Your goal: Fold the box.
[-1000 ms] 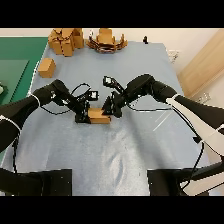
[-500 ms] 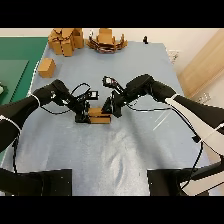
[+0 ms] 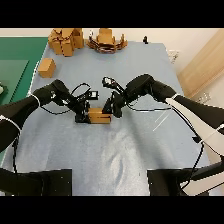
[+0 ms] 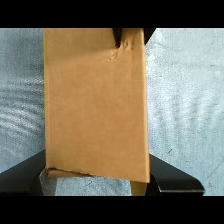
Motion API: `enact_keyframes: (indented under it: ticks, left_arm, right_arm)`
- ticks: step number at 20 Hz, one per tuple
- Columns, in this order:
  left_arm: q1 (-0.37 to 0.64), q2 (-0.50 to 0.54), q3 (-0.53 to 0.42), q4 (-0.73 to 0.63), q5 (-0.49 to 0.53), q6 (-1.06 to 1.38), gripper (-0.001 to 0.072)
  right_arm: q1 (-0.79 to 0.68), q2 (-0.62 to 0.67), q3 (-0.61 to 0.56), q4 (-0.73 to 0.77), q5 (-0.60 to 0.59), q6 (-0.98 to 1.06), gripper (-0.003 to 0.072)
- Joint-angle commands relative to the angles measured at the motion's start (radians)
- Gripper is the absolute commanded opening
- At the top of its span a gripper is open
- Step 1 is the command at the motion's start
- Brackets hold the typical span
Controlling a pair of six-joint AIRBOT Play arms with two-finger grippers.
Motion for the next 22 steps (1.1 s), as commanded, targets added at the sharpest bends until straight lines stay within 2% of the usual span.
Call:
enact_keyframes:
  ticks: [1, 22]
  left_arm:
    - [0.000, -0.001, 0.001, 0.000, 0.000, 0.000, 0.0015]
    - [0.000, -0.001, 0.000, 0.000, 0.000, 0.000, 0.0016]
  right_arm:
    - [0.002, -0.003, 0.000, -0.008, 0.010, 0.008, 0.0008]
    - [0.002, 0.016, 0.000, 0.007, 0.032, 0.040, 0.0008]
